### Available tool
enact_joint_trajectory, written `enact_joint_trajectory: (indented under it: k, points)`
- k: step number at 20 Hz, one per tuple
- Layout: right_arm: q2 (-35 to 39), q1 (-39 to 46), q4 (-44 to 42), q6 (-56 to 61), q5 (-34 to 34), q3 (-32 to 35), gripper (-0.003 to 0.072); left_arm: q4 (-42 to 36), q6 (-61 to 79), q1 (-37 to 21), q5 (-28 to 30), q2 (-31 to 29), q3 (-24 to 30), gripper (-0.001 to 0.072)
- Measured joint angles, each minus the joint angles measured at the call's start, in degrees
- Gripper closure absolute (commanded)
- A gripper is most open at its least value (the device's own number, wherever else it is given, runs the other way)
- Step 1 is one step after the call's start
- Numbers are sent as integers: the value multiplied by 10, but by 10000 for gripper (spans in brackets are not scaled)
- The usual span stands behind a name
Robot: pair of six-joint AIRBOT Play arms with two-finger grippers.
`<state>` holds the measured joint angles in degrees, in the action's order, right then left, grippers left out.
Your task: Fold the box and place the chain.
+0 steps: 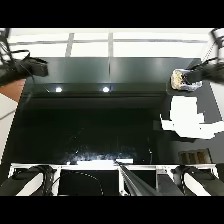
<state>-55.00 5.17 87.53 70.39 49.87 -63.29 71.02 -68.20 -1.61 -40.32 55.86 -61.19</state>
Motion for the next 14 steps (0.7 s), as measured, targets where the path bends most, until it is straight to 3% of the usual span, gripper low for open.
enact_joint_trajectory:
  k: [4, 8, 9, 10, 11, 12, 14]
  points:
    - [53, 121, 88, 77, 63, -28, 661, 57, -92, -49, -83, -52, -19, 682]
    - [85, 261, 97, 145, 55, 28, 657, 39, -124, -91, -103, -140, 75, 677]
    - [86, 292, 97, 160, 50, 50, 328, 24, -126, -95, -108, -160, 106, 650]
    - [86, 324, 96, 176, 49, 77, -29, 9, -128, -98, -108, -177, 139, 475]
    - [84, 353, 96, 189, 42, 101, -29, -4, -131, -101, -108, -190, 171, 185]
    - [80, 379, 96, 197, 41, 120, -30, -12, -132, -103, -108, -200, 199, 11]
    - [66, 423, 89, 207, 37, 144, -29, -25, -135, -105, -103, -210, 238, -5]
